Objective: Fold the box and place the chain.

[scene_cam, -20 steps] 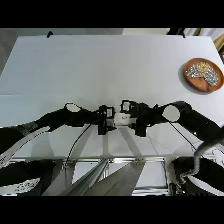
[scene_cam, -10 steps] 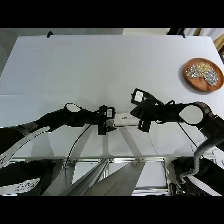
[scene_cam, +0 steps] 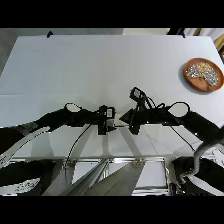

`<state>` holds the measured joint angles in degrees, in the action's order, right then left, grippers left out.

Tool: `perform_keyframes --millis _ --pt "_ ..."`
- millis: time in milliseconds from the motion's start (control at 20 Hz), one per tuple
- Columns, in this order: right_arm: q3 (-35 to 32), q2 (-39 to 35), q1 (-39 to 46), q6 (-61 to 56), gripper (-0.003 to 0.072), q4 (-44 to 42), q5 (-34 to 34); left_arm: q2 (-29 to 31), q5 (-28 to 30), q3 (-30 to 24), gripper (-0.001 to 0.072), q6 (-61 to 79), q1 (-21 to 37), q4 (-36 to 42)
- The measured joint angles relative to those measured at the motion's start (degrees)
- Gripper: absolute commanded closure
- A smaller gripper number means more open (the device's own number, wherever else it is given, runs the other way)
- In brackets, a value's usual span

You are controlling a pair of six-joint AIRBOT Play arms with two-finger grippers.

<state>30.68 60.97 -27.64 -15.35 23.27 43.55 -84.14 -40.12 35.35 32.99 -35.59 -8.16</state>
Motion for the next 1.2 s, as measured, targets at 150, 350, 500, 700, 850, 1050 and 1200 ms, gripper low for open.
perform_keyframes --millis 150,350,500,700,850,1050,1200 --pt "-0.5 1.1 0.0 1.3 0.0677 -1.6 0.2 0.0 0.0 0.0 0.0456 0.0 0.0 0.0" --pt "-1.8 1.6 0.0 1.8 0.0676 -1.7 0.0 0.0 0.0 0.0 0.0456 0.0 0.0 0.0" --pt "-2.7 1.7 0.0 1.9 0.0676 -1.9 -1.2 0.0 0.0 0.0 0.0456 0.0 0.0 0.0" --pt "-3.1 1.7 0.0 1.9 0.0676 -1.8 -2.3 0.0 0.0 0.0 0.0456 0.0 0.0 0.0" --pt "-3.3 1.7 0.0 1.4 0.0676 -0.4 -2.3 0.0 0.0 0.0 0.0456 0.0 0.0 0.0" --pt "-3.4 2.0 0.0 -1.5 0.0676 4.0 -2.3 0.0 0.1 0.0 0.0456 0.0 0.0 0.0" --pt "-3.4 2.9 -0.1 -3.2 0.0676 5.9 -2.3 0.0 0.1 0.0 0.0456 0.0 0.0 0.0"
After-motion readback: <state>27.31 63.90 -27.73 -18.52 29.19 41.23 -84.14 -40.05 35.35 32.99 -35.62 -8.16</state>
